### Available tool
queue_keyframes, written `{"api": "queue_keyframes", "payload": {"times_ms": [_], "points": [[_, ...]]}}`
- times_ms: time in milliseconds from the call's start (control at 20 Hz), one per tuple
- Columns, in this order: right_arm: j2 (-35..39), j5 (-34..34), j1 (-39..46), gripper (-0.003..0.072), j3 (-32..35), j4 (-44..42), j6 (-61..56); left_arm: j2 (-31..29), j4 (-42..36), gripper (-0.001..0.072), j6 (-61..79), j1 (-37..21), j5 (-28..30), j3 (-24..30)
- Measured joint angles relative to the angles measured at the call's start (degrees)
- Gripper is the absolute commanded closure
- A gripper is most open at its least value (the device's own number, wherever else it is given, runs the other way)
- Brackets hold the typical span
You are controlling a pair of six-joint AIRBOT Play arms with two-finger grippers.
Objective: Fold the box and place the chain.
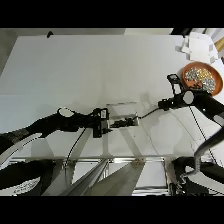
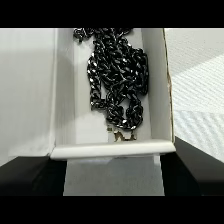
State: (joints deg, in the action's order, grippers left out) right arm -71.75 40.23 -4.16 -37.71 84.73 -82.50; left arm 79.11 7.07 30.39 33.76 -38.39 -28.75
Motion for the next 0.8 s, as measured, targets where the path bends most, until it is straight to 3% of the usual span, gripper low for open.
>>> {"api": "queue_keyframes", "payload": {"times_ms": [50, 200, 450, 800], "points": [[-0.1, 0.0, 0.0, 0.0636, 0.0, 0.1, 0.0, 0.0, 0.0, 0.0606, 0.0, 0.0, 0.0, 0.0], [-0.2, -0.2, 0.0, 0.0671, 0.0, -0.3, 0.0, 0.0, 0.0, 0.0606, 0.0, 0.0, 0.0, 0.0], [1.7, 0.6, -0.1, 0.0672, 0.1, -1.1, 0.2, 0.0, 0.0, 0.0606, 0.0, 0.0, 0.0, 0.0], [10.6, 2.6, -0.1, 0.0672, 0.1, -0.5, 0.4, 0.0, 0.0, 0.0606, 0.0, 0.0, 0.0, 0.0]]}}
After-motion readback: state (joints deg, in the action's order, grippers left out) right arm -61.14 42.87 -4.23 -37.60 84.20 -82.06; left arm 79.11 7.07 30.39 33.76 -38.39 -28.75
